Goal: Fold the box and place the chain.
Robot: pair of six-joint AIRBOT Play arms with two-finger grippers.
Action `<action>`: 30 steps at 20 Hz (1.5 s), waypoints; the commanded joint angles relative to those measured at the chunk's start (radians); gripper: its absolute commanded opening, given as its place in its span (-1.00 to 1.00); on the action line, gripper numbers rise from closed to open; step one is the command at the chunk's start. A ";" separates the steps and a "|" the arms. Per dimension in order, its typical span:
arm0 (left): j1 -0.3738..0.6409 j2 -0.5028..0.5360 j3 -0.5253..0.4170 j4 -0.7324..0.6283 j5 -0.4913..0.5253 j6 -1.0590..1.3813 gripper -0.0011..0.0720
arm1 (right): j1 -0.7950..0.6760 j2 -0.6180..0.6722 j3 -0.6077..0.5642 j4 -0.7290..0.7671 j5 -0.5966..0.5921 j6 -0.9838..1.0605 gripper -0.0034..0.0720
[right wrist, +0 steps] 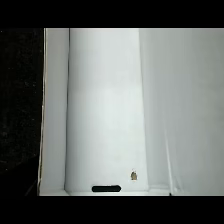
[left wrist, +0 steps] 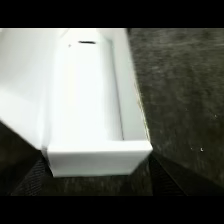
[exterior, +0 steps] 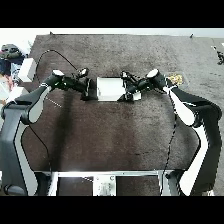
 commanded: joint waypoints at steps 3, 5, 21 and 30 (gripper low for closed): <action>-0.004 0.000 0.000 0.023 -0.024 -0.008 1.00 | 0.000 0.000 0.000 0.000 0.000 -0.002 0.19; -0.022 0.000 0.000 0.014 0.006 -0.008 1.00 | 0.000 0.000 0.000 0.000 0.000 -0.002 0.19; -0.043 -0.021 -0.002 -0.013 0.120 0.016 1.00 | 0.000 0.000 0.000 0.000 0.000 -0.002 0.19; -0.069 -0.021 -0.002 -0.019 0.100 0.045 1.00 | 0.000 0.000 0.000 0.000 0.000 -0.002 0.19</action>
